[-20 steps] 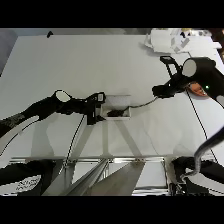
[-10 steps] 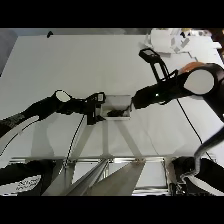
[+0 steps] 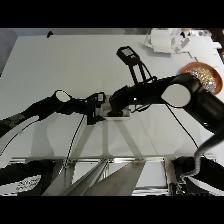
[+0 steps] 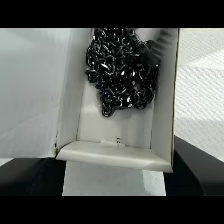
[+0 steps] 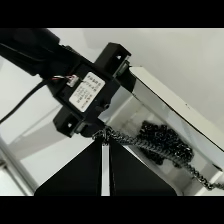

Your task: Fold the box and place the chain.

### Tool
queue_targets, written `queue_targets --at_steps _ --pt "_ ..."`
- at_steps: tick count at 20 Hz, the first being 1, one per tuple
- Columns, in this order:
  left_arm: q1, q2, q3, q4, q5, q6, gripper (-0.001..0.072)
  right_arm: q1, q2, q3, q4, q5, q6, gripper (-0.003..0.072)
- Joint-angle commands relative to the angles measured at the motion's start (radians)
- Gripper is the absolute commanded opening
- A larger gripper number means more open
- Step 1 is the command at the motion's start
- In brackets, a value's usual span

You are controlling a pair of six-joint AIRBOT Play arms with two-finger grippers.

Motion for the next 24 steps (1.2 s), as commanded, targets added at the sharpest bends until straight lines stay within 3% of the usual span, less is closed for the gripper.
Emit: queue_targets --at_steps 1,6,7,9,11,16,22,23,24 --pt "0.000 0.000 0.000 0.000 0.000 0.000 0.0451 0.008 -0.082 0.000 -0.021 -0.002 0.019 0.0017" --pt "0.000 0.000 0.000 0.000 0.000 0.000 0.0451 0.008 -0.171 0.000 -0.154 0.053 0.154 0.0019" --pt "0.000 0.000 0.000 0.000 0.000 0.000 0.0451 0.008 -0.179 0.000 -0.153 0.057 0.154 0.0043" --pt "0.000 0.000 0.000 0.000 0.000 0.000 0.0451 0.006 -0.177 0.000 -0.154 0.059 0.164 0.0202" --pt "0.000 0.000 0.000 0.000 0.000 0.000 0.0451 -0.027 -0.155 0.001 -0.148 0.072 0.164 0.0208" --pt "0.000 0.000 0.000 0.000 0.000 0.000 0.0451 -0.261 -0.086 0.010 -0.172 0.226 0.130 0.0200" --pt "0.000 0.000 0.000 0.000 0.000 0.000 0.0451 -0.556 -0.158 0.010 -0.395 0.315 0.131 0.0203" --pt "0.000 0.000 0.000 0.000 0.000 0.000 0.0451 -0.590 -0.182 0.010 -0.396 0.315 0.131 0.0244" --pt "0.000 0.000 0.000 0.000 0.000 0.000 0.0451 -0.618 -0.208 0.010 -0.396 0.311 0.131 0.0370"
